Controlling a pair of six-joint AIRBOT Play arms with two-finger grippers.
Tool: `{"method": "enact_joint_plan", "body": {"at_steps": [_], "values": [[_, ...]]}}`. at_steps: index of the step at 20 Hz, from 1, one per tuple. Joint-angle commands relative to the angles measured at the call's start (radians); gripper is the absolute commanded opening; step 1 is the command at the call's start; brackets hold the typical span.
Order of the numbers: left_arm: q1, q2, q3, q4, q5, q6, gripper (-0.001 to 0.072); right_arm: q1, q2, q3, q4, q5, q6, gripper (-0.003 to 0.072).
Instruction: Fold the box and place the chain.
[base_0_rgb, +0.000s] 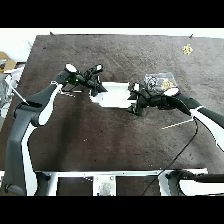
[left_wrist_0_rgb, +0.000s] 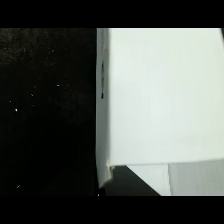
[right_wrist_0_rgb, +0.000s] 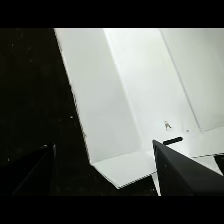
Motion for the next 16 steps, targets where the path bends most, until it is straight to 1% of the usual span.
{"method": "enact_joint_plan", "body": {"at_steps": [1, 3, 4, 5, 6, 10, 13, 16], "values": [[0.000, -0.001, 0.000, 0.000, 0.001, 0.000, 0.0013, 0.013, -0.033, 0.015, -0.048, 0.005, -0.019, 0.0677], [0.000, -0.001, 0.000, 0.000, 0.000, 0.000, 0.0013, 0.029, -0.043, 0.015, -0.051, -0.028, -0.030, 0.0676], [0.000, -0.001, 0.000, 0.000, 0.000, 0.000, 0.0013, 0.040, -0.047, 0.015, -0.049, -0.077, -0.029, 0.0675], [0.000, -0.001, 0.000, 0.000, 0.000, 0.000, 0.0013, 0.046, -0.050, 0.016, -0.022, -0.121, -0.029, 0.0675], [0.000, -0.001, 0.000, 0.000, 0.000, 0.000, 0.0012, 0.046, -0.054, 0.020, 0.011, -0.140, -0.033, 0.0674], [0.000, -0.001, 0.000, 0.000, 0.000, 0.000, 0.0013, 0.019, -0.057, 0.073, 0.009, -0.135, -0.033, 0.0674], [0.000, -0.001, 0.000, 0.000, 0.000, 0.000, 0.0013, -0.011, -0.057, 0.113, 0.009, -0.095, -0.032, 0.0675], [0.000, -0.001, 0.001, 0.000, 0.000, 0.000, 0.0013, -0.027, -0.058, 0.141, 0.010, -0.095, -0.032, 0.0675]]}}
